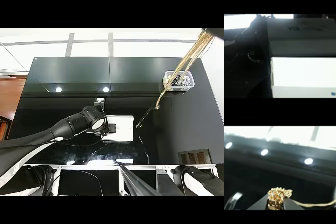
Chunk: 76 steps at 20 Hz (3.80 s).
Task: Fold the box and place the chain.
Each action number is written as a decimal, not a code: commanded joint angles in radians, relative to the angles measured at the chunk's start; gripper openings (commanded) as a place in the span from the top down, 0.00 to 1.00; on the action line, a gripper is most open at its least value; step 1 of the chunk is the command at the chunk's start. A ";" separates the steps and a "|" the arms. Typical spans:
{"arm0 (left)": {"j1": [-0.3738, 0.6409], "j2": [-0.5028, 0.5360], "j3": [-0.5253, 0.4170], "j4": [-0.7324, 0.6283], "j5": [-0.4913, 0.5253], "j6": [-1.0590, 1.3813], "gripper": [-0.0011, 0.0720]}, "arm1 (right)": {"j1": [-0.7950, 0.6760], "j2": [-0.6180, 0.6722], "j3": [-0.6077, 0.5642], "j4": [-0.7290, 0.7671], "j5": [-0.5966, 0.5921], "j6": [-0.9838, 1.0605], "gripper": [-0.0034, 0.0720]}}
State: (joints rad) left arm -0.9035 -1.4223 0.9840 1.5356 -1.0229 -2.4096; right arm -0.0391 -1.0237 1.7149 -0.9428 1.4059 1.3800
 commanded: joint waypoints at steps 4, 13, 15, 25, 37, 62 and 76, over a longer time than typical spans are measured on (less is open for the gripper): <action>0.000 0.000 0.001 0.000 0.001 0.000 0.95 | 0.121 0.138 -0.265 0.097 0.129 -0.113 0.94; 0.000 0.000 0.001 0.000 0.001 0.000 0.95 | 0.269 0.144 -0.593 0.329 0.041 -0.175 0.94; 0.000 0.000 0.001 0.000 0.001 0.000 0.95 | 0.317 0.143 -0.666 0.334 -0.035 -0.175 0.94; 0.000 0.000 0.001 0.000 0.001 0.000 0.95 | 0.405 0.127 -0.910 0.333 -0.352 -0.184 0.94; 0.000 0.000 0.001 0.000 0.001 0.000 0.95 | 0.465 0.033 -1.043 0.340 -0.472 -0.184 0.92; 0.000 0.000 0.001 0.000 -0.003 0.000 0.95 | -0.034 -0.481 -0.670 -0.079 -0.801 0.253 0.00; 0.000 0.000 0.001 0.000 -0.002 0.000 0.95 | -0.034 -0.508 -0.607 -0.079 -0.674 0.194 0.94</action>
State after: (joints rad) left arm -0.9035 -1.4223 0.9840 1.5356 -1.0275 -2.4092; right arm -0.0734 -1.5658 1.0969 -1.0222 0.6609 1.6310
